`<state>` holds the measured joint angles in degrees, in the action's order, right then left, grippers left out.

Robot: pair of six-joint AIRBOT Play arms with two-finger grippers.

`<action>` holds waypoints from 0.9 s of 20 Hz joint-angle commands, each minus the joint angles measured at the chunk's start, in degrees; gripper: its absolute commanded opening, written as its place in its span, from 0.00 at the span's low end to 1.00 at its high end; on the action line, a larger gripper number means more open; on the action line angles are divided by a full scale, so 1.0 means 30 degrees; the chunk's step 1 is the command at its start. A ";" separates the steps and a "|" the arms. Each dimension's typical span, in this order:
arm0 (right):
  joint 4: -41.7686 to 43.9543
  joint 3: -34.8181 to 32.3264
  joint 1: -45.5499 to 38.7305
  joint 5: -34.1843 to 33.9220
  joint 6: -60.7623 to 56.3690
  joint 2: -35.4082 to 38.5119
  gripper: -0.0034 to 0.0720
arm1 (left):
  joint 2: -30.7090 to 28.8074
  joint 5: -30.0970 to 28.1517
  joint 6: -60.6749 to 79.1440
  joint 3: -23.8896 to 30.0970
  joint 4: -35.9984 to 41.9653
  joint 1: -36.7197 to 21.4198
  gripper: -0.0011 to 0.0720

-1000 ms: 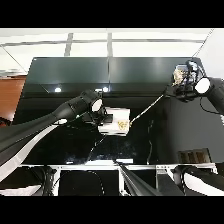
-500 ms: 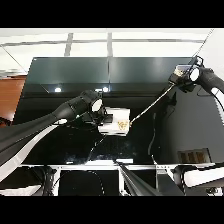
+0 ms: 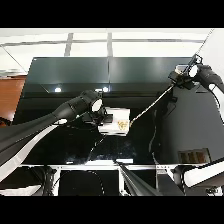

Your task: Fold the box and place the chain.

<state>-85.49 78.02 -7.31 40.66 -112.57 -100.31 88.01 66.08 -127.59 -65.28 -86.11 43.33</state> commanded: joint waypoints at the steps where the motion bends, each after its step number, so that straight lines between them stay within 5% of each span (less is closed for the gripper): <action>1: 0.0058 0.0102 -0.0022 0.2659 0.1588 0.0612 0.06 | -0.0015 -0.0015 0.0007 -0.0007 -0.0007 -0.0015 0.05; 9: 0.5938 0.0095 -0.0015 1.3959 1.0841 0.8757 0.06 | -0.0015 0.0000 0.0007 -0.0007 -0.0007 -0.0015 0.05; 14: 1.0280 0.0058 0.1290 1.5016 1.1315 1.4185 0.06 | -0.0015 0.0007 0.0007 -0.0007 -0.0036 -0.0015 0.05; 18: 1.2932 0.0058 0.3738 1.5482 1.1315 1.5008 0.06 | -0.0015 0.0000 0.0007 -0.0007 -0.0044 -0.0015 0.06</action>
<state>-54.13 78.22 -0.51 84.99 -79.50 -58.43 87.99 66.08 -127.57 -65.28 -86.17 43.33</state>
